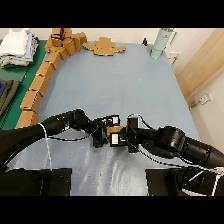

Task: Fold the box.

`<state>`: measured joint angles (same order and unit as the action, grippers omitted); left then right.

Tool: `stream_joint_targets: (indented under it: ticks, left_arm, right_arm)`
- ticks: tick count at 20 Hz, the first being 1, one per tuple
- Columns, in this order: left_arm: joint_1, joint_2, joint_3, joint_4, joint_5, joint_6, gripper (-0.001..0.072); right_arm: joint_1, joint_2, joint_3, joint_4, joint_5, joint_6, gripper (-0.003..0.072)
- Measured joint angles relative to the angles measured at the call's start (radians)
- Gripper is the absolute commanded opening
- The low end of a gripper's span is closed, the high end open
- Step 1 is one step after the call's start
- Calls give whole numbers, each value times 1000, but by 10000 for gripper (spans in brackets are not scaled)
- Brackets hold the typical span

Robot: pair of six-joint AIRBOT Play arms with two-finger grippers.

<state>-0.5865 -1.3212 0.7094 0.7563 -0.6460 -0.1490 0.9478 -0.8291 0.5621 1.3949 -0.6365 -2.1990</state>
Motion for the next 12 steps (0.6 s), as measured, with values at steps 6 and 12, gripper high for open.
stream_joint_targets:
  ticks: [6,12]
  left_arm:
    - [0,0,0,0,0,0,524]
    - [0,0,0,0,-1,0,524]
  right_arm:
    - [0,-11,-1,41,-11,0,144]
    - [0,-24,-1,88,-33,0,296]
